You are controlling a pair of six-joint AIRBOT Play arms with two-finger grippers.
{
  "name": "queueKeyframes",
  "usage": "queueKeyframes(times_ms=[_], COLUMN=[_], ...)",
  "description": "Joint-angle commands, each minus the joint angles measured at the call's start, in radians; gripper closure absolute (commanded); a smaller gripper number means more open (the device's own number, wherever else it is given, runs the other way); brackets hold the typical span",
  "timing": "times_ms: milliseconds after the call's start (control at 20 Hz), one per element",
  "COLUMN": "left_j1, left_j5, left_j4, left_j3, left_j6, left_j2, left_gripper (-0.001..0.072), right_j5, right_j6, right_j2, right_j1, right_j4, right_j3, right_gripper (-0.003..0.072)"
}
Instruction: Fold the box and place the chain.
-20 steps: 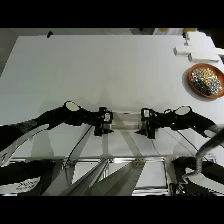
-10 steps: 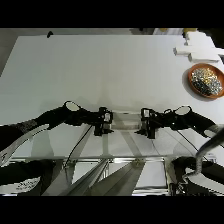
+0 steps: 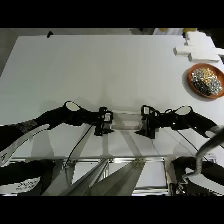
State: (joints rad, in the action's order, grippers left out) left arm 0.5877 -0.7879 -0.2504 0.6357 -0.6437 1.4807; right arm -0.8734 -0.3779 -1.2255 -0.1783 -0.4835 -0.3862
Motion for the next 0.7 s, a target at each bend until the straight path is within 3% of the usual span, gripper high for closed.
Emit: queueKeyframes(times_ms=[0, 200, 500, 650], left_j1=[0.0, 0.0, 0.0, 0.0], left_j5=[-0.002, -0.002, -0.002, -0.002], left_j4=[-0.004, -0.004, -0.004, -0.004], left_j3=[0.0, 0.0, 0.0, 0.0], left_j6=[-0.001, -0.001, -0.001, -0.001], left_j2=[0.0, 0.0, 0.0, 0.0], left_gripper=[0.0575, 0.0575, 0.0575, 0.0575], right_j5=[-0.003, -0.005, -0.005, -0.028], right_j6=[0.119, 0.319, 0.527, 0.614], right_j2=[0.053, 0.134, 0.334, 0.413], right_j1=[0.0, 0.0, 0.0, 0.0], right_j4=[-0.097, -0.301, -0.411, -0.37], right_j3=[-0.001, -0.002, -0.002, -0.002], right_gripper=[-0.001, 0.0041, 0.0043, 0.0071])
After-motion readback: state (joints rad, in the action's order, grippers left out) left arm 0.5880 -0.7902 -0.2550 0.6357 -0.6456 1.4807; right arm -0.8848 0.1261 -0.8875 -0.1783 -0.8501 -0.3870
